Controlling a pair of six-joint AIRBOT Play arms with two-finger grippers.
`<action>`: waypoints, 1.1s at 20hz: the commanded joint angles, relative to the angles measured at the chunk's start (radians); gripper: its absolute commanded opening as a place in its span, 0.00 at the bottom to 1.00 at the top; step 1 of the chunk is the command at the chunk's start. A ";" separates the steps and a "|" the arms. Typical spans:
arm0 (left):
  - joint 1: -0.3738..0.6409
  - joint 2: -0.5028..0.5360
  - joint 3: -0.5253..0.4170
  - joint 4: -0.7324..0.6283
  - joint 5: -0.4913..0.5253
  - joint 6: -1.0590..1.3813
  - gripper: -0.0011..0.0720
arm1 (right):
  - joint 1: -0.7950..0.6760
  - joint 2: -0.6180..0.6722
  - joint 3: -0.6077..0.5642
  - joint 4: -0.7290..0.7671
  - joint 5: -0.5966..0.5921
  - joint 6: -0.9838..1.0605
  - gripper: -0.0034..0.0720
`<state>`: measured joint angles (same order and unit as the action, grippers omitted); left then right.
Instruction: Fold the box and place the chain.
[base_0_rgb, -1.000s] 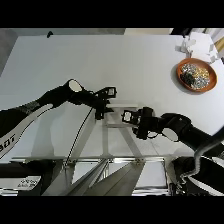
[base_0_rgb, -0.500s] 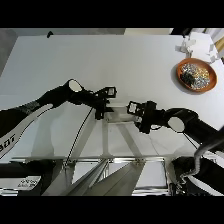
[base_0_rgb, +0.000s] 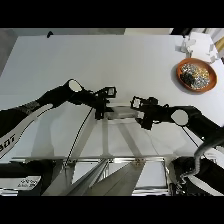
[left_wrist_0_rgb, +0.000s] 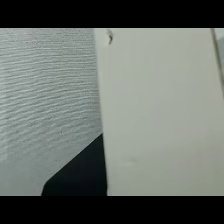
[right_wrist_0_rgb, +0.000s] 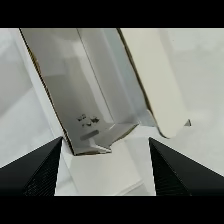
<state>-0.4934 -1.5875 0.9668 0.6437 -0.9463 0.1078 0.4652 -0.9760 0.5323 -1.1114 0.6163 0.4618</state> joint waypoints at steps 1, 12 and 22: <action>-0.001 0.000 0.000 0.000 0.000 0.000 0.03 | -0.057 -0.026 0.005 0.084 0.044 -0.098 0.83; -0.001 0.000 0.000 0.000 0.000 0.000 0.03 | -0.156 -0.137 0.018 0.351 0.118 -0.479 0.83; -0.001 0.000 0.000 0.000 0.000 0.000 0.03 | -0.156 -0.238 0.041 0.428 0.156 -0.602 0.86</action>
<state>-0.4934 -1.5875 0.9668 0.6441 -0.9482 0.1081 0.3092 -1.2018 0.5713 -0.6899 0.7456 -0.1219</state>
